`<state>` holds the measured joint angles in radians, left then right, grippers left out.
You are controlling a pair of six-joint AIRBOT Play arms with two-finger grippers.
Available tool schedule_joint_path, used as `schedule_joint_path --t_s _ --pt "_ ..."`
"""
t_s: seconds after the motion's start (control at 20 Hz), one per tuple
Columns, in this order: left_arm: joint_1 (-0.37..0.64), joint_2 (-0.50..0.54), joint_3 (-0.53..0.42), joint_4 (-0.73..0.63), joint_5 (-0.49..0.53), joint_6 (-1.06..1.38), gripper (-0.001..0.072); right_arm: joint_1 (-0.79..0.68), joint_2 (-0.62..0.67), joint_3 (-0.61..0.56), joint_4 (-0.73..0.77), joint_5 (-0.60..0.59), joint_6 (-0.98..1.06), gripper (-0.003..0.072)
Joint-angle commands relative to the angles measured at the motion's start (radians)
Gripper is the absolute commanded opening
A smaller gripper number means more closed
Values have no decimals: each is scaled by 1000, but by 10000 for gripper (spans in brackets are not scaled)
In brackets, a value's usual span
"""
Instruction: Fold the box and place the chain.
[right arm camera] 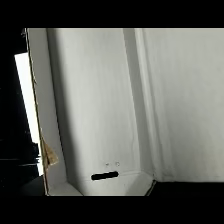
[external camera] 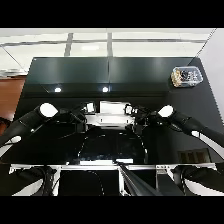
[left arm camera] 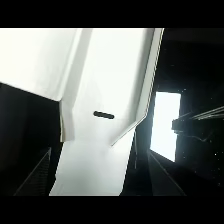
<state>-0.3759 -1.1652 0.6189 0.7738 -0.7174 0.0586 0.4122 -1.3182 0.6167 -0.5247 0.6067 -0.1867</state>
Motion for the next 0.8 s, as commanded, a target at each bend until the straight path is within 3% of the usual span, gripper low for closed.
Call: schedule_joint_path --t_s 0.0,0.2,0.3,0.35,0.45,0.55,0.75 --pt "-25 -44 18 17 15 5 701 0 -1 -1 0 2 0 440" --pt "-35 -66 18 -24 56 6 655 0 -1 -1 0 2 0 440" --pt "-56 -66 19 -27 81 6 392 0 -1 -1 0 2 0 440" --pt "-66 -66 19 -26 82 14 330 0 -1 -1 0 2 0 440" --pt "-82 -66 19 -27 83 18 326 0 -1 -1 0 2 0 440" --pt "-88 -66 19 -28 82 18 198 0 -1 -1 0 2 0 440" --pt "-92 -75 18 -96 83 17 198 0 -1 -1 0 3 0 440"
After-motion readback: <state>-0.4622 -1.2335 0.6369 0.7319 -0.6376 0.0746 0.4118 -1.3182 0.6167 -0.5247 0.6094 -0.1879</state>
